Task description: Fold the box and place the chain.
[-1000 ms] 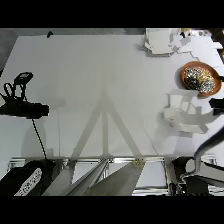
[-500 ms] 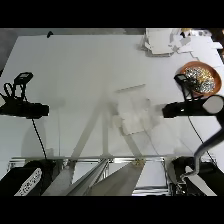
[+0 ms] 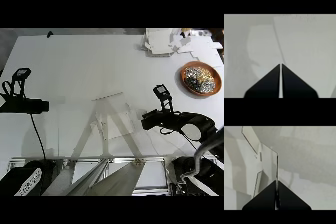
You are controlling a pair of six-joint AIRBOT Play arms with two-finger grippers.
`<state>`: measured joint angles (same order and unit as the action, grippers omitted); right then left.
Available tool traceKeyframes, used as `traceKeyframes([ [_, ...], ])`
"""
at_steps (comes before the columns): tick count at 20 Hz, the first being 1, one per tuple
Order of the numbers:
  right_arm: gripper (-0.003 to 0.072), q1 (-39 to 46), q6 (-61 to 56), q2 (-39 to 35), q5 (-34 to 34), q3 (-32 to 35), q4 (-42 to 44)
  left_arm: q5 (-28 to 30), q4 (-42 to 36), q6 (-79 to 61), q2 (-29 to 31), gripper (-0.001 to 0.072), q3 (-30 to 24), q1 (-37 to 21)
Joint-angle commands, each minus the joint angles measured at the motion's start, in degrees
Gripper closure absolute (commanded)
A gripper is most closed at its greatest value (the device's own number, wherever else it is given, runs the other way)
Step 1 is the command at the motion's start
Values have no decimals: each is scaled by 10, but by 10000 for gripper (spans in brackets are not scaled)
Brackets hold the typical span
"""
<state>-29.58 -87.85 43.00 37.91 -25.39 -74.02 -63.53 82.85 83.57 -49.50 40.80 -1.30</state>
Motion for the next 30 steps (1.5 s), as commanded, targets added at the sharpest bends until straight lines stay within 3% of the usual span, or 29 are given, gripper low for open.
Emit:
traceKeyframes([
  [1, 666, -14, -24, -2, -9, 2, -16, 65, -18, -47, 0, 301, 0, 0],
  [2, 665, -14, -24, -2, -9, 2, -16, 70, -60, -92, -3, 120, 0, 0],
  [6, 665, -14, -24, -1, -9, 2, -16, 30, -384, -377, -60, 120, -5, 0],
  [8, 665, -14, -24, -1, -9, 2, -16, 6, -466, -467, -108, 115, -5, 0],
  [11, 664, -14, -24, -1, -9, 2, -11, -26, -476, -508, -175, 112, -5, 0],
  [13, 664, -14, -24, -1, -9, 2, -9, -38, -485, -526, -216, 59, -5, 4],
  [17, 664, -14, -24, -1, -9, 2, -9, -34, -537, -636, -277, 57, -5, 63],
  [23, 664, -14, -24, -1, -8, 2, -7, 54, -554, -682, -285, 54, -5, 148],
  [30, 664, -14, -24, -1, -6, 2, -5, 59, -595, -695, -285, 14, -5, 152],
])
